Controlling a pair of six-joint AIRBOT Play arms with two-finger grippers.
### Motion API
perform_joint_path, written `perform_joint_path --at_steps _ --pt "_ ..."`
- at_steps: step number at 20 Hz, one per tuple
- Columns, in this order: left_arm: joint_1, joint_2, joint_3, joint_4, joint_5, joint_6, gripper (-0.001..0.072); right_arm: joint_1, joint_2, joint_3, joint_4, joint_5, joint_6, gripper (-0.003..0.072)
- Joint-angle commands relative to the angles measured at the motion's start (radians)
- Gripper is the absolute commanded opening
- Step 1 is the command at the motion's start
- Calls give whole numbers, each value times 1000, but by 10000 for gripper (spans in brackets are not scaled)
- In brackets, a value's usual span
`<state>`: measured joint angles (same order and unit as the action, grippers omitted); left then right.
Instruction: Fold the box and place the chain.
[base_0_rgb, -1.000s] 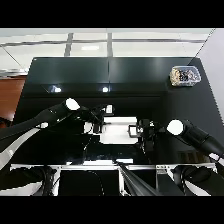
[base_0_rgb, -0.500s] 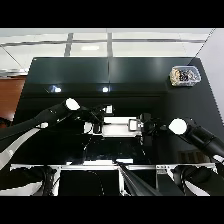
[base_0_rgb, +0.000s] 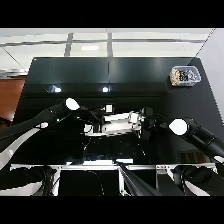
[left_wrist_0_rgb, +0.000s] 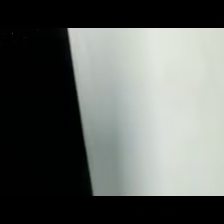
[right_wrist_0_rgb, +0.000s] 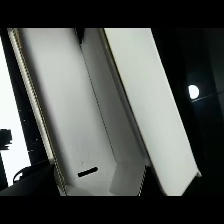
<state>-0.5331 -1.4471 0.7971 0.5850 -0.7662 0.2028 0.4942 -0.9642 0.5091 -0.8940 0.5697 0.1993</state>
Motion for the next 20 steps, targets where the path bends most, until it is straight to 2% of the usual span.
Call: perform_joint_path --at_steps 1,4,8,10,20 --pt "-1 -1 1 2 -2 2 29 -34 1 1 11 16 6 683" --pt "-1 -1 1 2 -2 -2 29 -114 -5 1 51 84 -18 683" --pt "-1 -1 1 2 -2 -2 29 -124 -70 1 303 128 -299 683" --pt "-1 -1 1 2 -2 -2 29 -124 -112 1 378 148 -400 683" --pt "-1 -1 1 2 -2 -6 29 -125 -232 0 384 177 -485 683"
